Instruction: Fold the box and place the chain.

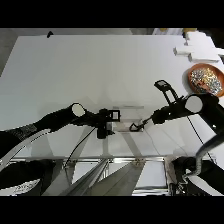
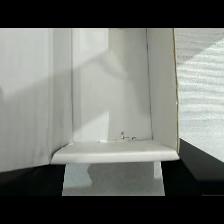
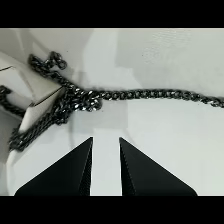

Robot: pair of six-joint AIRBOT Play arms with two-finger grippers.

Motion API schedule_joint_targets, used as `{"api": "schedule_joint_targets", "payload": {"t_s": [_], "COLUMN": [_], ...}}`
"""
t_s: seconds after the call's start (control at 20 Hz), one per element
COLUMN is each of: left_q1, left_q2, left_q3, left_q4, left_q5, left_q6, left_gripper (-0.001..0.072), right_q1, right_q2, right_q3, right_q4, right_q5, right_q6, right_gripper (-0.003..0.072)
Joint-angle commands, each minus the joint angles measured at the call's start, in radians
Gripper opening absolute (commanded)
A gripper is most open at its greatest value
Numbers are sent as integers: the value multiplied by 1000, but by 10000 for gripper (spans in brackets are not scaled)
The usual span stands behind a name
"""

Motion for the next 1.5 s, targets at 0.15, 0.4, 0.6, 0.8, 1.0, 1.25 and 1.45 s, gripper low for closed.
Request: {"api": "schedule_joint_targets", "payload": {"t_s": [0.15,0.4,0.6,0.8,1.0,1.25,1.45], "left_q1": [0,0,0,0,0,0,0], "left_q2": [0,0,0,0,0,0,0], "left_q3": [0,0,0,0,0,0,0], "left_q4": [0,0,0,0,0,0,0], "left_q5": [0,0,0,0,0,0,0], "left_q6": [0,0,0,0,0,0,0], "left_gripper": [180,180,180,180,180,180,180], "right_q1": [84,88,88,88,88,88,88], "right_q2": [-197,-201,-209,-230,-237,-226,-192], "right_q3": [-5,-5,-5,-6,-6,-6,-6], "right_q4": [-5,2,16,20,20,19,19], "right_q5": [-87,-124,-135,-131,-98,-45,-27], "right_q6": [-21,-47,-47,-46,-46,-46,-46], "right_gripper": [202,202,202,201,153,97,34]}}
